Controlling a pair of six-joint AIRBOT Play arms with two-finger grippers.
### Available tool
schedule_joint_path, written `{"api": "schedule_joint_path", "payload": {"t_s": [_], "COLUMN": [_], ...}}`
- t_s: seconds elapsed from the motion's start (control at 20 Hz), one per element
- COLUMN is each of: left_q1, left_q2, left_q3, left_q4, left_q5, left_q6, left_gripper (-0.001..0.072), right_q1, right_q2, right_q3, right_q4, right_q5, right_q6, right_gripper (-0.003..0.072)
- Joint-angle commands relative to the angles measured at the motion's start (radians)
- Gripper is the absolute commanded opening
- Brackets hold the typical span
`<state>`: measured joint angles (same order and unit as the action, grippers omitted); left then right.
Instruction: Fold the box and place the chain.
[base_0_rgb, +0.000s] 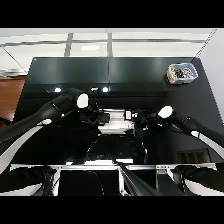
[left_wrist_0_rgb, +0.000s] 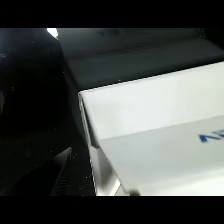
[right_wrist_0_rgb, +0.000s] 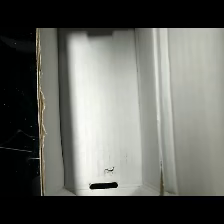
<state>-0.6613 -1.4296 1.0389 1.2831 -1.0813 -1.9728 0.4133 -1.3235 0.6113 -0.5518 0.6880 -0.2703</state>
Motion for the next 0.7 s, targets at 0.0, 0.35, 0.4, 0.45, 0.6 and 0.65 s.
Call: {"api": "schedule_joint_path", "payload": {"t_s": [0.0, 0.35, 0.4, 0.45, 0.6, 0.65], "left_q1": [-0.020, -0.068, -0.074, -0.084, -0.111, -0.115], "left_q2": [-0.024, -0.047, -0.049, -0.055, -0.067, -0.067], "left_q3": [0.001, 0.006, 0.013, 0.023, 0.045, 0.049], "left_q4": [0.014, 0.126, 0.134, 0.147, 0.195, 0.206], "left_q5": [0.004, 0.003, 0.000, -0.003, -0.006, -0.007], "left_q6": [-0.041, -0.166, -0.181, -0.193, -0.229, -0.241], "left_gripper": [0.0405, 0.0334, 0.0334, 0.0334, 0.0334, 0.0335], "right_q1": [0.000, 0.000, 0.000, 0.000, 0.000, 0.000], "right_q2": [0.000, 0.000, 0.000, 0.000, 0.000, 0.000], "right_q3": [0.000, 0.000, 0.000, 0.000, 0.000, 0.000], "right_q4": [0.000, 0.000, 0.000, 0.000, 0.000, 0.000], "right_q5": [0.000, 0.000, 0.000, 0.000, 0.000, 0.000], "right_q6": [0.000, 0.000, 0.000, 0.000, 0.000, 0.000], "right_gripper": [0.0424, 0.0424, 0.0424, 0.0424, 0.0424, 0.0424]}}
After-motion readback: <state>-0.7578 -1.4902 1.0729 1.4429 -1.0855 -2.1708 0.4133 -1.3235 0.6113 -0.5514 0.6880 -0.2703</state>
